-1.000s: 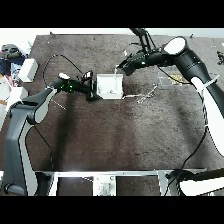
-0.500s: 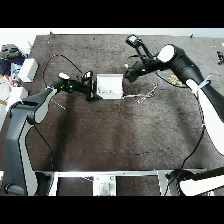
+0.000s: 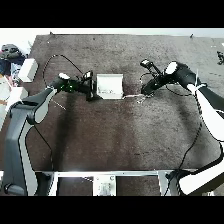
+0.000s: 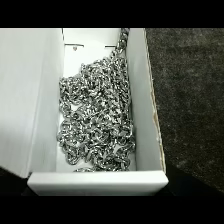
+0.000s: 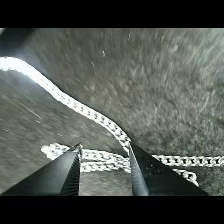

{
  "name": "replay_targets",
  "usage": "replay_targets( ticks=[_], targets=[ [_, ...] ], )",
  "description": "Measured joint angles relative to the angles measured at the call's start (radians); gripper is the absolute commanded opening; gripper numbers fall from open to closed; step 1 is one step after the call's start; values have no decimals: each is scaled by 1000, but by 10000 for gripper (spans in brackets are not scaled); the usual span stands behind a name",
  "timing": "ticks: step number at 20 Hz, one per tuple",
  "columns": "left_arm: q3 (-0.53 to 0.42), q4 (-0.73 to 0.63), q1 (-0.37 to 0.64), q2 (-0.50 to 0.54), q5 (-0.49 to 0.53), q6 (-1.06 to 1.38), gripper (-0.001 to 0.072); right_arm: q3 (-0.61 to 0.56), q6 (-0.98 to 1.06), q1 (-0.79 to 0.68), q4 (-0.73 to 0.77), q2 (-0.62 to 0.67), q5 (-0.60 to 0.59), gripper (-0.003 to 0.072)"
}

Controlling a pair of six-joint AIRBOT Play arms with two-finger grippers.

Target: Fold the box and place the chain.

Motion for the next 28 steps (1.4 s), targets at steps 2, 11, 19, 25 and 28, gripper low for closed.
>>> replay_targets(
  ticks=[2, 11, 19, 25, 28],
  targets=[
    [0, 0, 0, 0, 0, 0, 405, -4, -22, -6, -5, -29, 3, 327],
    [0, -2, 0, 0, 1, 0, 405, -5, -61, -9, -7, -66, -80, 179],
    [0, -3, 0, 0, 1, 0, 405, 8, -154, -4, 116, -63, 39, 11],
    [0, -3, 0, 0, 1, 0, 405, 111, -230, 65, 396, 103, 53, 10],
    [0, -3, 0, 0, 1, 0, 405, 174, -229, 126, 428, 144, 31, 10]
  ],
)
